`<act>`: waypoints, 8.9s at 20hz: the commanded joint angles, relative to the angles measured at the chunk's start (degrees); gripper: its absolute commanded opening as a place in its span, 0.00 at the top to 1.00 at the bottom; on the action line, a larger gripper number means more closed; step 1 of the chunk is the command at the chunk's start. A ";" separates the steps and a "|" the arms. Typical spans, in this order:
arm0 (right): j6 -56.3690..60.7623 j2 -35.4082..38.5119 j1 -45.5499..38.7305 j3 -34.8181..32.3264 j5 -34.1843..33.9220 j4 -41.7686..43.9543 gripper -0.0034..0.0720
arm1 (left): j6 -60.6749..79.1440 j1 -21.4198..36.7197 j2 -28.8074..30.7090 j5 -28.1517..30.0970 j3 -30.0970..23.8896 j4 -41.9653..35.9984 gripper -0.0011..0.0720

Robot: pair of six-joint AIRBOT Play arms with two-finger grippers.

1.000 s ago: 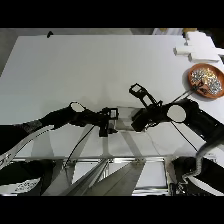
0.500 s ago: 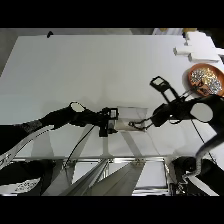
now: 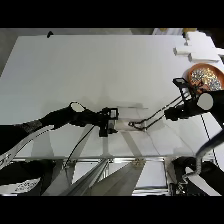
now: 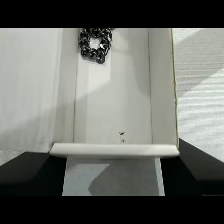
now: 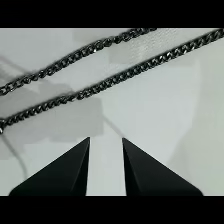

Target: Fold the box and place the chain.

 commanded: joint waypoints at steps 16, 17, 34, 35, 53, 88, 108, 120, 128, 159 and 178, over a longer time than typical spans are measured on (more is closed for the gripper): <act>7.39 -13.84 -0.94 -1.07 -13.07 -2.12 0.57 | 0.02 0.00 -0.02 0.02 0.02 0.00 0.89; 7.39 -13.81 -0.94 -1.07 -13.57 -2.12 0.58 | 0.02 0.00 -0.02 0.02 0.02 0.00 0.89; 6.69 -1.40 6.99 -1.05 -2.05 -4.28 0.94 | 0.02 0.00 -0.02 0.02 0.02 0.00 0.89; 6.71 1.92 8.79 -1.05 -1.07 -4.13 0.94 | 0.02 0.00 -0.02 0.02 0.02 0.02 0.89; -0.79 24.33 24.04 -1.05 -15.47 34.62 0.94 | 0.02 0.00 -0.02 -0.37 0.02 0.00 0.89; 0.90 4.85 8.09 8.41 3.06 1.33 0.94 | 0.02 0.00 -0.02 -0.37 0.02 0.00 0.89; 4.46 -15.76 6.56 4.04 -10.23 0.24 0.67 | 0.02 0.00 -0.02 -0.37 0.02 0.00 0.89; 10.84 -16.50 8.35 3.87 -6.34 -0.94 0.67 | 0.02 0.00 -0.02 -0.39 0.02 0.00 0.89; 12.98 -17.70 8.35 3.87 -8.02 -1.51 0.67 | 0.02 0.00 -0.02 -0.39 0.02 0.00 0.89; 5.86 21.18 31.82 3.82 -12.59 18.53 0.94 | 0.02 0.00 -0.02 -0.39 0.02 0.00 0.89; 9.70 5.68 31.43 6.67 -8.11 11.80 0.70 | 0.00 0.00 -0.02 -0.39 0.02 0.00 0.89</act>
